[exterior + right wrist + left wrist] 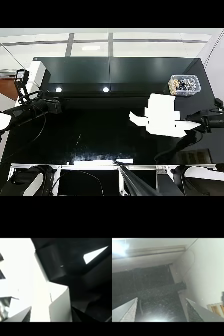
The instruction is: Fold the box and place the chain.
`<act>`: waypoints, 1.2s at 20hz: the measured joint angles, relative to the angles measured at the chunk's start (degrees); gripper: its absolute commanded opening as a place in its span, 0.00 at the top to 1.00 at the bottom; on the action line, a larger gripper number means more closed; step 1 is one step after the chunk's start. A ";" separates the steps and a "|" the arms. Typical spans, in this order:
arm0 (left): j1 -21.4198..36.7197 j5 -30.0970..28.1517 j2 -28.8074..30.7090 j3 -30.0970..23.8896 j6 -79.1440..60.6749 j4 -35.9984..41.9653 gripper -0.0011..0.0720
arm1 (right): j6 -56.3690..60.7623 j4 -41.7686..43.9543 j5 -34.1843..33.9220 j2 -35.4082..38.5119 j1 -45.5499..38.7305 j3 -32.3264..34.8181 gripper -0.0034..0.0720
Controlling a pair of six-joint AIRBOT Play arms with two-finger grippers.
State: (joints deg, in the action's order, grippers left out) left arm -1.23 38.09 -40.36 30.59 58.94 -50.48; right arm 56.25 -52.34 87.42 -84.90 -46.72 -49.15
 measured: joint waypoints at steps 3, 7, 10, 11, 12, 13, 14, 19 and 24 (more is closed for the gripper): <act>0.00 0.04 0.00 0.00 0.02 0.00 0.02 | -0.11 -2.01 1.40 -1.49 1.57 -0.46 0.56; 0.00 0.22 0.00 0.00 0.02 0.00 0.02 | -1.01 -3.52 2.54 -2.05 2.25 -0.68 0.79; 0.00 0.33 0.00 0.00 0.02 0.00 0.02 | -2.97 -3.10 3.78 -2.01 2.40 -0.81 0.90; 0.00 0.48 0.00 0.00 0.02 0.02 0.02 | -3.78 -2.73 4.37 -1.90 2.45 -0.85 0.90; 0.00 0.52 0.00 0.00 0.02 0.00 0.03 | -4.26 -2.23 4.74 -1.66 2.47 -0.85 0.90; 0.00 0.57 0.00 0.00 0.02 0.00 0.03 | -4.83 -1.55 5.31 -1.29 2.54 -0.85 0.90; 0.00 0.74 0.00 0.00 0.02 0.00 0.03 | -5.25 -1.07 5.68 -0.83 2.54 -0.85 0.90; 0.00 1.03 0.00 0.00 0.02 0.48 0.03 | -7.32 6.60 6.71 3.58 5.95 0.28 0.90; 0.00 3.10 0.00 -0.07 0.02 3.45 0.03 | -7.74 17.55 0.61 11.45 19.32 5.81 0.90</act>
State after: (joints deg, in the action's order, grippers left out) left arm -1.23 41.19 -40.36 30.52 58.96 -47.03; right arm 48.51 -34.79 88.03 -73.45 -27.40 -43.33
